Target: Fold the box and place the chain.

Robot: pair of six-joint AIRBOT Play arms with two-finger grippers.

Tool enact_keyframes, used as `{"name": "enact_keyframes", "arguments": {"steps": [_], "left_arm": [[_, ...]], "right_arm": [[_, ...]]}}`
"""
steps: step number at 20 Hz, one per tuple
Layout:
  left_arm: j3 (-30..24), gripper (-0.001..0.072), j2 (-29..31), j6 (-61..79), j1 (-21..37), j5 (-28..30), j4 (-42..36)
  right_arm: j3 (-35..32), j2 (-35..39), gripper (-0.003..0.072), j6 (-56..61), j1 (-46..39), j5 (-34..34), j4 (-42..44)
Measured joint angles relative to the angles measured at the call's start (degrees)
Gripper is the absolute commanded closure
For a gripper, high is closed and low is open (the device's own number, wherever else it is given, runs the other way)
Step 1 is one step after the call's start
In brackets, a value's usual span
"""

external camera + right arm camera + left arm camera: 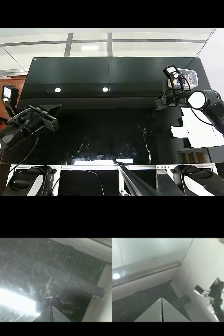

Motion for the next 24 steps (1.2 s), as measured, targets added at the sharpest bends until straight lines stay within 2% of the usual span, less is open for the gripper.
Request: {"name": "enact_keyframes", "arguments": {"steps": [13, 18, 19, 20, 21, 24], "left_arm": [[0.00, 0.0681, 0.00, -0.02, 0.13, 0.07, -0.02], [0.00, 0.0676, -0.46, -0.02, 0.13, 3.85, -0.81], [0.00, 0.0525, -1.01, 0.00, 0.13, 4.42, -0.79], [0.00, 0.0114, -1.88, 0.00, 0.13, 5.16, -0.76], [0.00, 0.0000, -3.02, -0.02, 0.13, 5.68, -0.79], [0.07, 0.0000, -7.74, -0.17, 0.20, 6.69, -0.22]], "right_arm": [[0.00, -0.02, 0.0669, -0.02, 0.00, 0.00, 0.02], [0.00, 0.00, 0.0668, 0.07, 0.00, -3.08, 2.71], [0.00, 0.00, 0.0597, 0.11, 0.00, -3.85, 4.57], [0.00, 0.00, 0.0154, 0.17, 0.00, -4.74, 6.51], [0.00, 0.00, -0.0034, 0.35, 0.00, -5.99, 8.35], [0.02, -0.02, -0.0034, 1.29, -0.35, -8.41, 11.15]]}}
